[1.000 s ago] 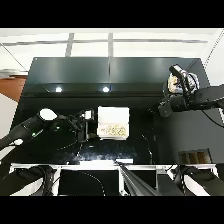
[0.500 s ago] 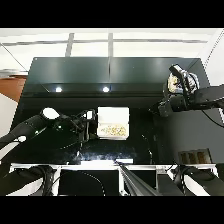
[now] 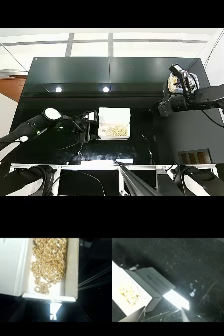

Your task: Fold the box and place the chain.

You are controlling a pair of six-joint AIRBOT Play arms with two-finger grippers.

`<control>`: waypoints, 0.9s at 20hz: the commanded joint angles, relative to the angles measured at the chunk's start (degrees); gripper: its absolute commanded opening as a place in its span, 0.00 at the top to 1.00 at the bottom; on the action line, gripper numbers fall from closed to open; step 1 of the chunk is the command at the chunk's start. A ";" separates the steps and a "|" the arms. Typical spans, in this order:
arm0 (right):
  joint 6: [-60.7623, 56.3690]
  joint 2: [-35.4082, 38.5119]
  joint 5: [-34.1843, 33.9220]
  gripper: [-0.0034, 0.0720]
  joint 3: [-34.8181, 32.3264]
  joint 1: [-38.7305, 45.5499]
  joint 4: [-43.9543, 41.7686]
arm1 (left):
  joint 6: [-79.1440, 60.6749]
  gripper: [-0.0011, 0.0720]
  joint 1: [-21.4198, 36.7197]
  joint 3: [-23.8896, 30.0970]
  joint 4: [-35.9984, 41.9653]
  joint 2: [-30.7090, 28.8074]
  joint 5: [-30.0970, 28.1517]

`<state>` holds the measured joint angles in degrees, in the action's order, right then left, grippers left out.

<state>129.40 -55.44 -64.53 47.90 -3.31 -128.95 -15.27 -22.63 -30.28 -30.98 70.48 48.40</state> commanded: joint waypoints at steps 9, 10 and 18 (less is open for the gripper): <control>0.00 0.04 -0.02 0.28 0.02 -0.02 -0.02 | 3.61 0.04 -1.55 -0.96 -0.26 -0.04 -1.49; 0.00 0.04 -0.02 0.28 0.02 -0.02 0.00 | 3.61 0.04 -1.20 -1.36 -0.31 -0.04 -0.50; 0.00 0.02 0.07 0.28 0.02 -0.02 -0.02 | 0.83 0.04 -0.76 -2.27 -0.02 0.15 1.53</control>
